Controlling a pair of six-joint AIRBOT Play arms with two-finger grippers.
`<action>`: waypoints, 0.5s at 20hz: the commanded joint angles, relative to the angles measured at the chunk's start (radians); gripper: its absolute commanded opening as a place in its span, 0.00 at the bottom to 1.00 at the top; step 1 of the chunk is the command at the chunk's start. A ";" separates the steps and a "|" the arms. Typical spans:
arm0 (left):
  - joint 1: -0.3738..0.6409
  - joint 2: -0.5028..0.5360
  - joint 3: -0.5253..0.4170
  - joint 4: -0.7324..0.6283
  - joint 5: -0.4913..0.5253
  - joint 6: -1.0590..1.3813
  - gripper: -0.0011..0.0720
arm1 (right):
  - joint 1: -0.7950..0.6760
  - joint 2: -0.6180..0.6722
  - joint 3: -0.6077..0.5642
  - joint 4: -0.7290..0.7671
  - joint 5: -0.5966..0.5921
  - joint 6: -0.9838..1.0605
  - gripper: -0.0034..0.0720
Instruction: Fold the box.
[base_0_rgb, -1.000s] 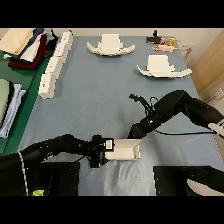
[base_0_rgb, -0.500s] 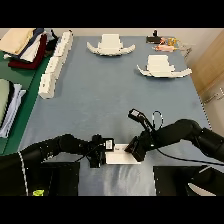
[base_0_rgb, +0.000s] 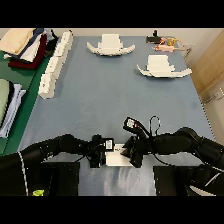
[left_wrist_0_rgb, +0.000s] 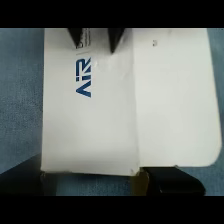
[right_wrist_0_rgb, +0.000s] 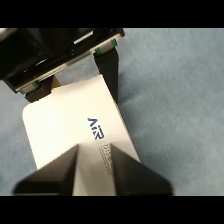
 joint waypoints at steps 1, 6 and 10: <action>-0.001 0.000 0.000 0.000 0.000 0.000 0.74 | 0.009 0.010 0.023 -0.010 -0.029 -0.085 0.56; -0.001 0.000 0.000 0.000 0.000 0.000 0.74 | 0.047 0.013 0.039 -0.082 -0.059 -0.163 0.74; -0.001 0.000 0.000 0.000 0.000 0.000 0.74 | 0.177 0.013 0.039 -0.256 -0.045 -0.133 0.74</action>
